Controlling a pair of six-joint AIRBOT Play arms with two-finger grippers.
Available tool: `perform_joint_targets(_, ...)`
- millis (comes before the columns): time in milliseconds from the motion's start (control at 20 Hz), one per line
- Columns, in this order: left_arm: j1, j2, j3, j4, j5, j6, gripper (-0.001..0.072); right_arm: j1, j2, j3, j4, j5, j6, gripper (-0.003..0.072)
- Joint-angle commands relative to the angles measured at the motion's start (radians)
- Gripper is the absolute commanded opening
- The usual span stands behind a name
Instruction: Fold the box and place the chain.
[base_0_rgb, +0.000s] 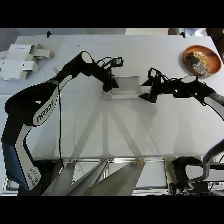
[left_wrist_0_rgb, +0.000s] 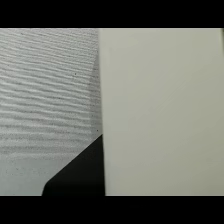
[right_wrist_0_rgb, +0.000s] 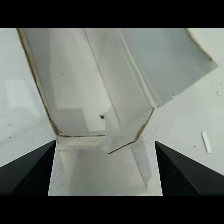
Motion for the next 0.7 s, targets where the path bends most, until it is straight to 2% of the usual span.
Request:
perform_joint_targets(0, 0.000, 0.000, 0.000, 0.000, 0.000, 0.000, 0.0019, -0.005, -0.035, 0.053, 0.004, 0.059, -0.008, 0.0704)
perform_joint_targets(100, 0.000, 0.000, 0.000, 0.000, 0.000, 0.000, 0.0019, 0.010, -0.064, 0.083, 0.002, 0.103, -0.007, 0.0704)
perform_joint_targets(450, 0.000, 0.000, 0.000, 0.000, 0.000, 0.000, 0.0019, 0.029, -0.087, 0.092, 0.004, 0.077, -0.024, 0.0704)
perform_joint_targets(650, 0.000, 0.000, 0.000, 0.000, 0.000, 0.000, 0.0019, 0.029, -0.159, 0.160, 0.006, 0.135, -0.018, 0.0704)
